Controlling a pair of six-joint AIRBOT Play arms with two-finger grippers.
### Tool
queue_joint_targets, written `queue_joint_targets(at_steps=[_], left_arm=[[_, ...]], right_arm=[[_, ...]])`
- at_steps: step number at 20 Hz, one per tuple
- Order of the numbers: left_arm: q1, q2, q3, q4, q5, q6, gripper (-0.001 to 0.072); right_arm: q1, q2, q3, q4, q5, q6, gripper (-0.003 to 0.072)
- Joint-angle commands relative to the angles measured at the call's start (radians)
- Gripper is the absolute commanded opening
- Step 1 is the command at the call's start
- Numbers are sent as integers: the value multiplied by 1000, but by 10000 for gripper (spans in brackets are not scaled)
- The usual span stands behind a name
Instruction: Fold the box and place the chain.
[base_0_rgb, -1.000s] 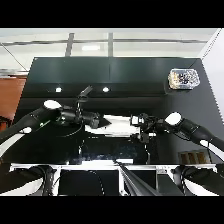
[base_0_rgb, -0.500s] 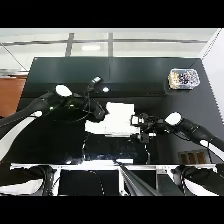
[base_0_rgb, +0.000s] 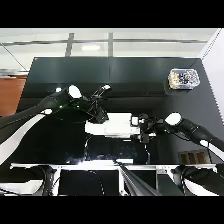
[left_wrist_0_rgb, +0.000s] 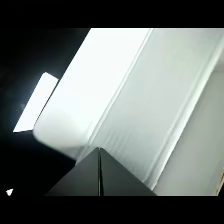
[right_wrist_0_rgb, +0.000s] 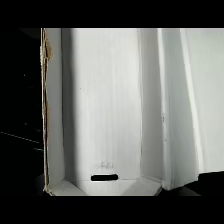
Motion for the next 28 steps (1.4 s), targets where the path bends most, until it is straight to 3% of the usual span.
queue_joint_targets(at_steps=[1, 5, 8, 10, 11, 12, 13, 20, 24, 28], left_arm=[[38, 46, 28, 40, -29, -55, 26], [174, 199, -54, 37, -67, -68, 26], [303, 347, -243, -245, -72, 102, 28], [337, 380, -367, -375, -115, 349, 41], [331, 380, -401, -377, -129, 441, 183], [314, 379, -425, -364, -126, 537, 407], [290, 377, -434, -334, -101, 592, 720], [101, 374, -409, -109, 233, 772, 709], [58, 362, -394, -80, 238, 818, 688], [54, 312, -374, -91, 131, 820, 684]], right_arm=[[0, -1, 0, 1, -2, 2, 470], [0, -1, 0, 1, -2, 2, 470], [0, -1, 0, 1, -2, 2, 469], [0, -1, 0, 1, -2, 2, 470], [0, -1, 0, 1, -2, 2, 470], [0, -1, 0, 1, -2, 2, 470], [0, -1, 0, 0, 2, -2, 470], [0, -1, 0, -3, 13, -6, 470], [0, -1, 0, -3, 13, -6, 470], [0, -1, 0, -3, 13, -6, 470]])
